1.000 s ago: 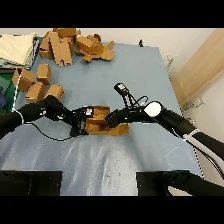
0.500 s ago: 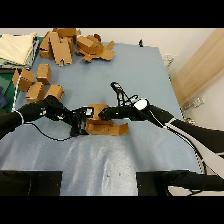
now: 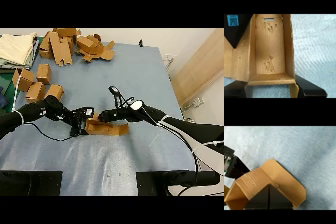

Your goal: Fold the box.

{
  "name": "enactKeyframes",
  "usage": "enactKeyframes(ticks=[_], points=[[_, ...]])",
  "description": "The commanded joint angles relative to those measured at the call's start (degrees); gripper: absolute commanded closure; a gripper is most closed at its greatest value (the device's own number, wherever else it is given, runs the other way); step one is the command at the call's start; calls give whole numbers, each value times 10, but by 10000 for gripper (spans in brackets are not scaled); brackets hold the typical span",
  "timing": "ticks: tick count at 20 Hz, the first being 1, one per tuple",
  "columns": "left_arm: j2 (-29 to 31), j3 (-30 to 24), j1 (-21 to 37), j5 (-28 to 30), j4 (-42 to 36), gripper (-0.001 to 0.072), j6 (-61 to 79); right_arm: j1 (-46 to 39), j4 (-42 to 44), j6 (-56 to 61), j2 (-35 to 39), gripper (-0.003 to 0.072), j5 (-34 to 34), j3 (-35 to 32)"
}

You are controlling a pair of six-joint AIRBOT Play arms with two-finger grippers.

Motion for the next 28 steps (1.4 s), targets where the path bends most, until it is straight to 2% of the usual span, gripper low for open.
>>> enactKeyframes(ticks=[1,4,6,8,10,12,14,15,17,18,19,21,22,25,28], points=[[0,0,0,1,-2,246,0,1,-16,-2,-3,688,-8,0],[0,0,0,0,-2,246,0,-1,-16,-24,4,689,-11,0],[0,0,0,1,-2,246,0,-6,-36,-23,38,688,-1,0],[0,0,0,0,-2,246,0,-18,-117,3,94,688,-1,0],[0,0,0,0,-2,246,0,-45,-241,90,158,688,4,0],[0,0,0,0,-2,246,0,-73,-334,132,212,687,55,0],[0,0,0,1,-2,246,-12,-75,-394,118,246,624,125,-11],[0,0,0,0,-2,246,-21,-70,-399,73,256,623,167,-27],[0,0,0,1,-1,246,-28,-54,-388,-14,264,422,217,-73],[0,0,0,4,-1,246,-28,-44,-388,-39,263,337,221,-95],[0,0,0,6,-2,246,-28,-34,-389,-61,259,202,213,-114],[0,0,0,6,-2,247,-28,-17,-392,-71,245,178,162,-130],[0,0,0,6,-2,246,-28,-10,-391,-71,234,121,130,-129],[0,0,0,5,-2,246,-28,12,-389,-71,207,121,54,-128],[0,0,0,6,-2,246,-23,33,-391,-71,184,121,28,-123]])
